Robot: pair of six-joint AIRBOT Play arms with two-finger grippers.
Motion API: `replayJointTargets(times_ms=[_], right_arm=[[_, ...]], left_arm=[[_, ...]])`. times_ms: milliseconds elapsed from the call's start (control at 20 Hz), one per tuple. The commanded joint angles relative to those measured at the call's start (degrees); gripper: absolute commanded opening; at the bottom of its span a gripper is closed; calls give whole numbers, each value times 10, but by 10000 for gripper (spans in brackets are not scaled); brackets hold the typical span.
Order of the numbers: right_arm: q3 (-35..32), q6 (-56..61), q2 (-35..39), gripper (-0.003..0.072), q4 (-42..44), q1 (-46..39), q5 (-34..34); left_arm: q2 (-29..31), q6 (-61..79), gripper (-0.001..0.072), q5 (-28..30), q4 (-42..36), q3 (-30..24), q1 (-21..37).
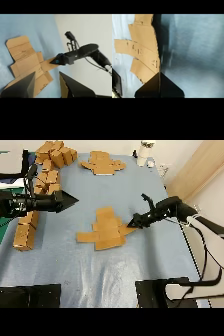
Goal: Fold the box.
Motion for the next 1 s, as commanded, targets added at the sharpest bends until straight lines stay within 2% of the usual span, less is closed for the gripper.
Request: replayJointTargets(times_ms=[0, 100, 250, 300, 450, 700, 950], right_arm=[[-98, -52, 83, 3, 6, 47, 105], [-152, -80, 138, 3, 5, 66, 144], [-217, -99, 219, 3, 0, 99, 181], [-234, -99, 243, 3, -4, 108, 191], [-264, -97, 306, 3, -36, 129, 211], [-270, -96, 330, 3, -45, 131, 210], [-270, -96, 330, 3, -39, 131, 210]], left_arm=[[-4, -23, 452, -37, 78, 0, 0], [-11, -67, 452, -31, 116, 0, 0], [-50, -82, 464, -40, 127, 0, 0], [-65, -82, 558, -43, 126, 0, 0], [-98, -82, 562, -44, 125, -3, 0], [-146, -76, 562, -41, 119, -29, -33], [-220, 12, 560, -12, -7, -29, -101]])
